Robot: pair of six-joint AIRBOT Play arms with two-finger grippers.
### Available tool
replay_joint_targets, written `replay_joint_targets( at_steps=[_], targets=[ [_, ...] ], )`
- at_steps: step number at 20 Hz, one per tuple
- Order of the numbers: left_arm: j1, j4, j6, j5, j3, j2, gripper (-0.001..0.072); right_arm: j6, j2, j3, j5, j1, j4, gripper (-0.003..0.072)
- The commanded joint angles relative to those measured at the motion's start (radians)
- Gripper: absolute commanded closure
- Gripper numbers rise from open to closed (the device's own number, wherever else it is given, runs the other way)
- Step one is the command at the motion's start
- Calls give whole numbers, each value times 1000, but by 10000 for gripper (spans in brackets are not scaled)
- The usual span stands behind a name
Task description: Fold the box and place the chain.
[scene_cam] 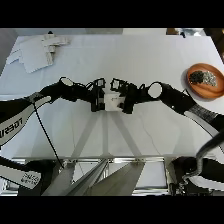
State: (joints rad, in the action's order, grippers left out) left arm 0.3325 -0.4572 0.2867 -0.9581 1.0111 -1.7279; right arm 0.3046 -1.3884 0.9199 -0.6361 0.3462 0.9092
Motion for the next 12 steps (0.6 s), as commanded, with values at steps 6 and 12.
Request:
replay_joint_targets(
  at_steps=[6, 12],
  targets=[
    [0, 0, 1, 0, 0, 0, 434, 0, 39, -7, 107, 1, 9, 167],
    [0, 0, 1, 0, 0, 0, 434, 1, 45, -7, 52, 1, -3, 169]
  ],
)
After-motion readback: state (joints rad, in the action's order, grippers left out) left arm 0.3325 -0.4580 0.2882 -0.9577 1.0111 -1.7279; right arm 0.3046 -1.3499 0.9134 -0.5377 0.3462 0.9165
